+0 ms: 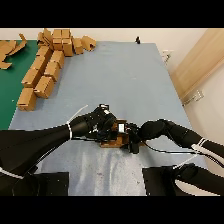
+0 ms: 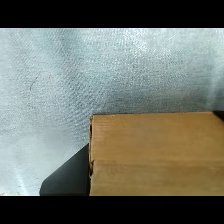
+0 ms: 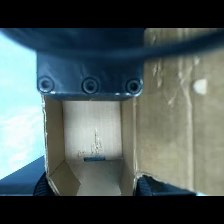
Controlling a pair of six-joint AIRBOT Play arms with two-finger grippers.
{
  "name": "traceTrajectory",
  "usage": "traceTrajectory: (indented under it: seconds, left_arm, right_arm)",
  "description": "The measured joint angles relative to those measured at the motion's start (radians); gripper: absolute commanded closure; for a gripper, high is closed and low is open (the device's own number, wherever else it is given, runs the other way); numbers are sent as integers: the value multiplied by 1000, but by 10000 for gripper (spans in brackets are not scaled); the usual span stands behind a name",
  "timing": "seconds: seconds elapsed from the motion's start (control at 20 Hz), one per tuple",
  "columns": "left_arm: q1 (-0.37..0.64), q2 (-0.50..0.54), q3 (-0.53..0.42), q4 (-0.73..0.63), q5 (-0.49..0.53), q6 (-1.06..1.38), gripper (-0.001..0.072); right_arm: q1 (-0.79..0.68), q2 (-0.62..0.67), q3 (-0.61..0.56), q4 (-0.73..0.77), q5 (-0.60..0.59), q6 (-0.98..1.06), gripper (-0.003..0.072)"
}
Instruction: Fold the box.
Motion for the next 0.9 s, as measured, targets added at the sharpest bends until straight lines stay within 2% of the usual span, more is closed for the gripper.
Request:
traceTrajectory:
  seconds: [0.05,0.1,0.15,0.65,0.9]
  left_arm:
    - [-1,0,0,-1,0,2,602]
    - [-1,0,0,-3,-4,15,302]
    - [-3,0,0,-24,-3,16,208]
    - [-2,16,4,-10,-2,-19,207]
    - [-1,26,40,-7,-8,-21,207]
  right_arm:
    - [0,0,0,0,0,0,195]
    - [0,0,0,-1,0,-3,195]
    - [0,0,0,-1,0,-9,195]
    - [0,0,0,1,1,-1,195]
    - [0,0,0,1,1,-1,195]
